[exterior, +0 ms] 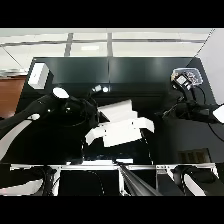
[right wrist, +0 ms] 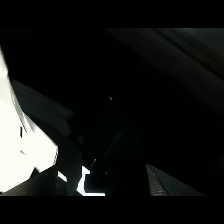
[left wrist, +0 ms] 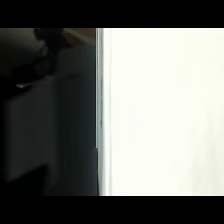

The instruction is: Fold the box and place the chain.

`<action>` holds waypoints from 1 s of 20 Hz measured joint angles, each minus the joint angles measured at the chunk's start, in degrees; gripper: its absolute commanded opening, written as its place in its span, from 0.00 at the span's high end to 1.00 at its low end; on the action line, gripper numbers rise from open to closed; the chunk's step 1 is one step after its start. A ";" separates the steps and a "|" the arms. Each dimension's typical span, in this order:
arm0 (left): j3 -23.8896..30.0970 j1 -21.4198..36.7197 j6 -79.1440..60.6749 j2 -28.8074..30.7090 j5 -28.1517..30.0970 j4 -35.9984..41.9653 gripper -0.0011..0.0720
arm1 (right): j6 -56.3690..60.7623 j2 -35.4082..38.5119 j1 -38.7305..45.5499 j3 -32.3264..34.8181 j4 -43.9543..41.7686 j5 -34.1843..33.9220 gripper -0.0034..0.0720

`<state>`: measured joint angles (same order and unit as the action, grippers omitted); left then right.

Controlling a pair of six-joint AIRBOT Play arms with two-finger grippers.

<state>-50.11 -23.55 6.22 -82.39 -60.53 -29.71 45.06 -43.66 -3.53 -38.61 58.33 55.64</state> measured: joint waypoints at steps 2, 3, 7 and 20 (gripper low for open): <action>0.11 -2.54 -4.07 0.37 5.38 -0.90 0.95 | -0.20 -0.04 0.11 0.52 -1.01 -0.44 0.14; 0.13 -3.54 -5.42 0.48 7.56 -1.36 0.95 | -1.38 -0.09 0.11 1.18 -1.62 -0.59 0.14; 0.20 -6.47 -9.66 0.46 12.63 -3.50 0.95 | -6.43 -0.09 0.15 4.81 -3.74 -1.16 0.14; 0.17 -8.72 -11.80 -4.24 16.33 -6.54 0.95 | -22.62 -0.09 0.15 16.65 -13.20 -1.46 0.14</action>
<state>-49.93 -32.27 -5.58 -86.63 -44.21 -36.25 22.44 -43.75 -3.38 -21.96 45.12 54.17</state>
